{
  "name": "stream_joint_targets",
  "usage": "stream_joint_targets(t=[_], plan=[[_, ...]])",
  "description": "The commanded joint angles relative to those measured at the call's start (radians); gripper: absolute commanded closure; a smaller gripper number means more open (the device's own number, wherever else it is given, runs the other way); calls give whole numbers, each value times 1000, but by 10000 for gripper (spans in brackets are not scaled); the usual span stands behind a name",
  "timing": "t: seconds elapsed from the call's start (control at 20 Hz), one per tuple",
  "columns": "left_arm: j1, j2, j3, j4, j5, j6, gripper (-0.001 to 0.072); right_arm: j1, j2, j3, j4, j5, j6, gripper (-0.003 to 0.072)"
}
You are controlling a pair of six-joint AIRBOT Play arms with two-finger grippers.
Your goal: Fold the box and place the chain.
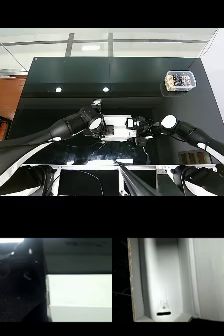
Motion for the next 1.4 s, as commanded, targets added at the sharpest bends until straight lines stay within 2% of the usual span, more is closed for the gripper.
stream_joint_targets(t=[0.0, 0.2, 0.3, 0.45, 0.7, 0.95, 1.25, 1.3, 1.35], plan=[[0, -5, 1, -10, 24, -2, 684, 0, -1, 0, 2, 0, 0, 211], [3, -3, 1, -8, 19, 0, 682, 0, 0, 0, 0, 0, 72, 209], [8, 0, 1, -8, -6, 31, 683, -1, 10, 0, -4, 5, 115, 56], [24, 4, 1, 8, -25, 58, 683, -3, 76, 1, -20, 65, 132, 56], [33, 22, 1, 51, -35, 80, 684, -3, 213, 1, -224, 114, 220, 57], [32, 3, 1, 50, -33, 98, 684, 3, 176, 0, -201, 38, 212, 57], [31, 3, 1, 42, -34, 98, 683, 35, 115, 0, -107, 35, 135, 60], [31, 3, 1, 42, -34, 98, 683, 36, 110, 0, -87, 31, 118, 148], [31, 3, 1, 42, -34, 98, 683, 35, 110, 0, -44, 26, 114, 347]])
